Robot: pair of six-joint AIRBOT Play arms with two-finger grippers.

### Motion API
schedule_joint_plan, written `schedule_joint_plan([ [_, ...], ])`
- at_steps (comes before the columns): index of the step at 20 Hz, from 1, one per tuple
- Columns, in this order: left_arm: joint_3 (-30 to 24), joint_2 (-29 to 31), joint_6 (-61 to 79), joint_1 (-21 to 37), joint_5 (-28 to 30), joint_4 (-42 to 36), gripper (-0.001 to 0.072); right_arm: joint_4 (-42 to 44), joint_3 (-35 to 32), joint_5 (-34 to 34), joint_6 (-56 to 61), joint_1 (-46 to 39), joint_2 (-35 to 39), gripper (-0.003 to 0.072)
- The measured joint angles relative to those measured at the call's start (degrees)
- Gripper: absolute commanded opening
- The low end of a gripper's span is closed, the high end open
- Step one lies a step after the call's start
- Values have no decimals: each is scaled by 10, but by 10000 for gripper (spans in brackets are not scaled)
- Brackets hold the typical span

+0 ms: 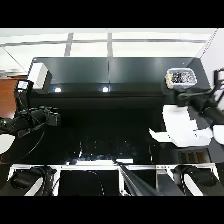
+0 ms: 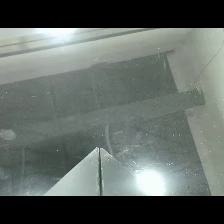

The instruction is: Fold the box and place the chain.

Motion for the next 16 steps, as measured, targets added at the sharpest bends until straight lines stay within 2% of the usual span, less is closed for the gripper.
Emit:
schedule_joint_plan([
  [3,0,0,0,0,0,0,24,-88,52,32,59,-128,-32,720],
  [6,0,0,0,0,0,0,24,-127,110,122,106,-266,-98,720],
  [8,0,0,0,0,0,0,25,-121,149,195,67,-328,-156,720],
  [12,0,0,0,0,0,0,24,-45,208,378,-84,-381,-287,720],
  [16,0,0,0,0,0,0,24,-3,246,505,-162,-396,-388,720],
])
